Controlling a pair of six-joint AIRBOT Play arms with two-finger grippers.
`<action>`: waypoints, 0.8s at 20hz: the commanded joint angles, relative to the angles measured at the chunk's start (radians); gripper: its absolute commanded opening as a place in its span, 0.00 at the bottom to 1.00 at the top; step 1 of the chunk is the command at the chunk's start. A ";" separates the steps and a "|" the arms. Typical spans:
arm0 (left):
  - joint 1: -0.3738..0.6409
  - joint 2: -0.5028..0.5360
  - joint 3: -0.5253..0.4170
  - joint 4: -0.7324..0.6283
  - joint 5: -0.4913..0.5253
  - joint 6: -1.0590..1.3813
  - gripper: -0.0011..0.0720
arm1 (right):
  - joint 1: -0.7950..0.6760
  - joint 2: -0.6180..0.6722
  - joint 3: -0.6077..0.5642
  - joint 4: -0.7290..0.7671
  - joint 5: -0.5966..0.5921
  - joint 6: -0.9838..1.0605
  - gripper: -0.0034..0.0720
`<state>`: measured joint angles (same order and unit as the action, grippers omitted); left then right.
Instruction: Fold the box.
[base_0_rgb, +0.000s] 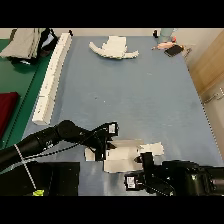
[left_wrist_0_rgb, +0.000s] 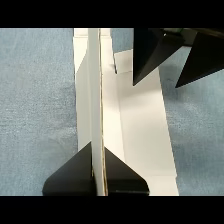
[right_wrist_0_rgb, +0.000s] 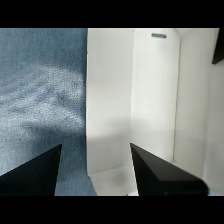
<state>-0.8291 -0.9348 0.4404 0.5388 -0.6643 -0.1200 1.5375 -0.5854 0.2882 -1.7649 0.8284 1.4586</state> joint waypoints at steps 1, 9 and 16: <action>0.000 0.000 0.000 0.000 0.000 0.000 0.04 | 0.060 -0.001 -0.012 -0.069 -0.011 0.090 0.90; 0.000 0.000 0.000 0.000 0.001 0.000 0.04 | 0.122 -0.109 -0.031 -0.399 0.002 0.389 0.91; 0.000 0.000 0.000 0.000 0.001 0.000 0.04 | 0.122 0.003 0.020 -0.440 0.141 0.481 0.93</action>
<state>-0.8291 -0.9348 0.4404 0.5388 -0.6640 -0.1200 1.6581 -0.6285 0.2958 -2.1757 0.9070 1.8965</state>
